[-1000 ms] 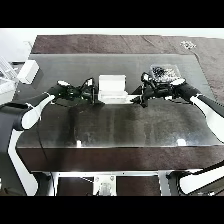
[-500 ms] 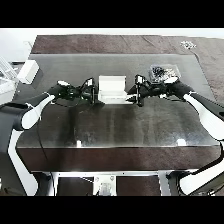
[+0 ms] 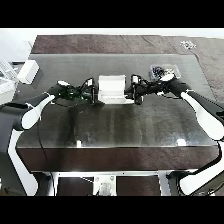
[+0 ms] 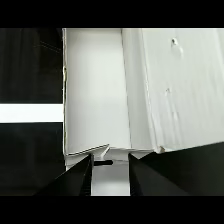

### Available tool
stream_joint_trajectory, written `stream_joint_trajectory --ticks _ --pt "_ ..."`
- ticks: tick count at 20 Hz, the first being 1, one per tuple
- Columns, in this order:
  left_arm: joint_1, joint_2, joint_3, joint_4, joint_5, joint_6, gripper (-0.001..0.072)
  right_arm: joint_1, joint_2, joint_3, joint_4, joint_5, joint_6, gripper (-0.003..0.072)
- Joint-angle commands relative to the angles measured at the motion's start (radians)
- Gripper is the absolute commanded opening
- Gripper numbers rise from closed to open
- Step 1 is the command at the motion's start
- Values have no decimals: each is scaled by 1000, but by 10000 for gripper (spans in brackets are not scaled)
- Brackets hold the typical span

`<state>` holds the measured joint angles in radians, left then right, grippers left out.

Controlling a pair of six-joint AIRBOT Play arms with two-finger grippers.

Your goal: Fold the box and place the chain.

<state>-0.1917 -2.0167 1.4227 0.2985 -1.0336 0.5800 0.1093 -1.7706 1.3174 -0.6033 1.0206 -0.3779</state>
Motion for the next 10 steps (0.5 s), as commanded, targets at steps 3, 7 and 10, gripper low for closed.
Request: stream_joint_trajectory --ticks 3,7,10 --pt "0 0 0 0 0 0 524 32 -20 17 1 -8 -2 269" --pt "0 0 0 0 0 0 524 51 -37 22 4 -12 -2 282" --pt "0 0 0 0 -3 0 524 58 -56 45 3 -19 -5 395"
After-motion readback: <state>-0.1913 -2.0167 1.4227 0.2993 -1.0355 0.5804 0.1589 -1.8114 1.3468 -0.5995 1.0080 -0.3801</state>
